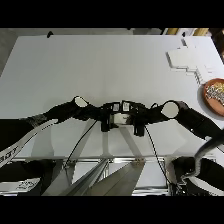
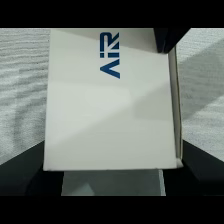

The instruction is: Fold the box and place the chain.

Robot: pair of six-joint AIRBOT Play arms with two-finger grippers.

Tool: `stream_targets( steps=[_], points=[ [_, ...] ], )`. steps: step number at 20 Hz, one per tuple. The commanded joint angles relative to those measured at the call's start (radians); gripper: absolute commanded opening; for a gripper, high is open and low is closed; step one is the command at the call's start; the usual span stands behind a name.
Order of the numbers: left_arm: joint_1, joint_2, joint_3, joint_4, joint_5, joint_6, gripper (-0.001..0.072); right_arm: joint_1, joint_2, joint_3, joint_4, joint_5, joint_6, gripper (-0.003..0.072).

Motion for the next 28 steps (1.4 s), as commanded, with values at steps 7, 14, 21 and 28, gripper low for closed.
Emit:
stream_targets(
  steps=[7, 14, 21, 28],
  points=[
    [0.001, 0.000, 0.000, -0.001, 0.000, -0.002, 0.0288, 0.000, -0.002, -0.043, -0.016, -0.034, 0.000, 0.0018],
    [0.001, 0.000, 0.000, -0.001, 0.000, -0.002, 0.0288, -0.037, 0.051, -0.035, -0.017, -0.057, 0.013, 0.0018],
    [0.001, 0.000, 0.000, -0.001, 0.000, -0.002, 0.0288, -0.323, 0.274, -0.006, -0.061, -0.024, 0.116, 0.0018],
    [0.001, 0.000, 0.000, -0.001, 0.000, -0.002, 0.0288, -0.546, 0.220, -0.059, -0.400, -0.016, 0.558, 0.0018]
  ],
)
